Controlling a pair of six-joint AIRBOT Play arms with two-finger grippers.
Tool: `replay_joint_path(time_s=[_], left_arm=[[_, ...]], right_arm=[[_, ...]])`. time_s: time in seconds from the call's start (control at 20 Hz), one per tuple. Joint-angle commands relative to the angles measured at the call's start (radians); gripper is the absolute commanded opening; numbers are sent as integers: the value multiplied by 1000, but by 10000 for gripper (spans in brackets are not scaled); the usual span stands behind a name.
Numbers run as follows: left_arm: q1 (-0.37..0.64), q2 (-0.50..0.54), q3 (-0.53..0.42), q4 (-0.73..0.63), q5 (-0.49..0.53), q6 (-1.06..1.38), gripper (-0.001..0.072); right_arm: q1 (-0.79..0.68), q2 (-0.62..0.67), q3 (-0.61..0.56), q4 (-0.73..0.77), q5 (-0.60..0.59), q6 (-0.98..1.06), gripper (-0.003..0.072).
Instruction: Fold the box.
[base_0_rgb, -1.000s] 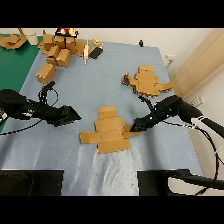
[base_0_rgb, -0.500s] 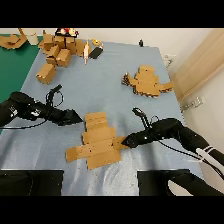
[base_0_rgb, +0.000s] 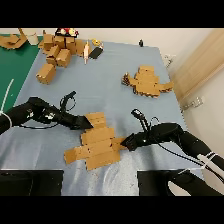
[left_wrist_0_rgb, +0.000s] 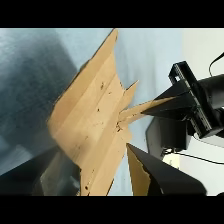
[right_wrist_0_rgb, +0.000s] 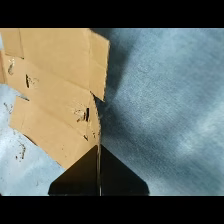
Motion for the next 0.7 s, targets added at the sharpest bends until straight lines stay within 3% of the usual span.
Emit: replay_joint_path(time_s=[0.0,0.15,0.25,0.65], left_arm=[[-38,-55,0,-68,-5,82,598],[-39,-94,0,-143,-51,173,596],[-37,-105,0,-179,-50,230,316],[-14,-105,0,-202,-47,256,311]], right_arm=[[2,2,-2,-5,6,1,2],[2,2,-2,-13,5,20,1],[2,2,-2,-16,0,28,2],[2,2,-2,-31,-1,28,2]])
